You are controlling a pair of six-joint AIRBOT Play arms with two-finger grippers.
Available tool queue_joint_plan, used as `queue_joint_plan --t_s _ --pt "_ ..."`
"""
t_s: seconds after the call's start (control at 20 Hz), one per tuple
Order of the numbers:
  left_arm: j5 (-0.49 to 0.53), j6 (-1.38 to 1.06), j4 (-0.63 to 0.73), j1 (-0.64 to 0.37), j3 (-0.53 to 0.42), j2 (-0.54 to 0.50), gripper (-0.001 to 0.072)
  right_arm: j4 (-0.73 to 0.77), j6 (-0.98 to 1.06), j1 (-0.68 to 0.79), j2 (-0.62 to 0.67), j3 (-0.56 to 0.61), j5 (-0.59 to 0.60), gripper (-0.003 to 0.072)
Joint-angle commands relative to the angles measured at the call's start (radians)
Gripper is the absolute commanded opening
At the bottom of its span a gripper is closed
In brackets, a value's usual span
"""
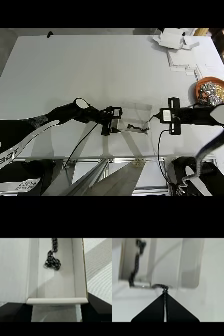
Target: Fold the box and place the chain.
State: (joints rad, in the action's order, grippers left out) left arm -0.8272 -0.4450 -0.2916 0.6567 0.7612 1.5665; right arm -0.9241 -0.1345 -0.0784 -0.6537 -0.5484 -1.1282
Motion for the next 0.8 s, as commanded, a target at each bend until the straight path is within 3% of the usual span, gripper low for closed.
queue_joint_plan --t_s 0.0,0.15,0.45,0.65,0.75 --pt "0.000 0.000 0.000 0.000 0.000 0.000 0.0273 0.276 0.007 -0.019 0.109 0.000 -0.063 0.0011" --pt "0.000 0.000 0.000 0.000 0.000 0.000 0.0273 0.331 0.007 -0.135 0.105 0.000 -0.021 0.0011" --pt "0.000 0.000 0.000 0.000 0.000 0.000 0.0273 0.234 0.254 -0.355 0.063 0.000 0.314 0.0011" --pt "0.000 0.000 0.000 0.000 0.000 0.000 0.0273 0.113 0.356 -0.358 -0.048 0.000 0.300 0.0014" --pt "0.000 0.000 0.000 0.000 0.000 0.000 0.0273 0.051 0.356 -0.358 -0.034 0.000 0.291 0.0120"
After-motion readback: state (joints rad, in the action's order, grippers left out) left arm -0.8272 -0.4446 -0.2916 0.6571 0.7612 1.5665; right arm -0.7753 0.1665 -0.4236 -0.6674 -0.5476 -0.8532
